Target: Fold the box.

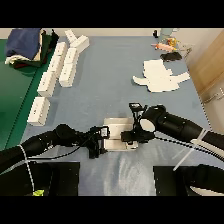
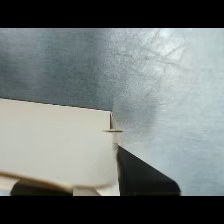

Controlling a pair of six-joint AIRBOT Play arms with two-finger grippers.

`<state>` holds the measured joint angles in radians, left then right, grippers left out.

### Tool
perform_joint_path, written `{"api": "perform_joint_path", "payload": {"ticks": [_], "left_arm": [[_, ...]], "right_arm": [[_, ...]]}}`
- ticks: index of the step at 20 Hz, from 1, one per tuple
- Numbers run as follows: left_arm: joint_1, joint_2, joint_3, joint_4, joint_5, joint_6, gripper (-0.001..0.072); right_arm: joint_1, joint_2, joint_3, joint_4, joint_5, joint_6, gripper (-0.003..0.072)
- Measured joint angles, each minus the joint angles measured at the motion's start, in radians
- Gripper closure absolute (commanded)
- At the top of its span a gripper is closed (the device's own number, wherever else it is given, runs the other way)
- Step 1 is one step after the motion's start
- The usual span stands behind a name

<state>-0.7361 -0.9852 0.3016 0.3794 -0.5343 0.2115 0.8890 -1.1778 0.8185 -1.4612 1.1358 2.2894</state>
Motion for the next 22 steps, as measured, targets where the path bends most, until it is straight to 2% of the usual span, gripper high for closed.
{"api": "perform_joint_path", "payload": {"ticks": [4, 5, 7, 8, 12, 13, 15, 16, 22], "left_arm": [[0.000, 0.000, 0.000, 0.002, 0.000, 0.000, 0.0187], [0.000, 0.000, 0.000, 0.002, 0.000, 0.000, 0.0187], [0.000, 0.000, 0.000, 0.002, 0.000, 0.000, 0.0187], [0.000, 0.000, 0.000, 0.003, 0.000, 0.001, 0.0187], [0.000, 0.000, 0.000, 0.003, 0.001, 0.001, 0.0187], [0.000, 0.000, 0.000, 0.002, 0.000, 0.001, 0.0187], [0.000, 0.000, 0.000, -0.003, 0.000, -0.002, 0.0187], [0.000, 0.000, 0.000, -0.007, 0.000, -0.005, 0.0187], [0.000, 0.000, 0.000, -0.001, -0.002, 0.001, 0.0187]], "right_arm": [[0.047, -0.084, 0.064, -0.043, 0.038, 0.127, 0.0336], [0.052, -0.101, 0.076, -0.052, 0.047, 0.153, 0.0375], [0.058, -0.126, 0.088, -0.082, 0.080, 0.196, 0.0664], [0.060, -0.132, 0.092, -0.097, 0.099, 0.211, 0.0686], [0.064, -0.148, 0.101, -0.126, 0.109, 0.243, 0.0685], [0.065, -0.149, 0.101, -0.130, 0.111, 0.247, 0.0666], [0.066, -0.154, 0.102, -0.141, 0.116, 0.256, 0.0307], [0.066, -0.153, 0.104, -0.136, 0.114, 0.254, 0.0245], [0.066, -0.101, 0.108, -0.132, 0.132, 0.250, 0.0244]]}}
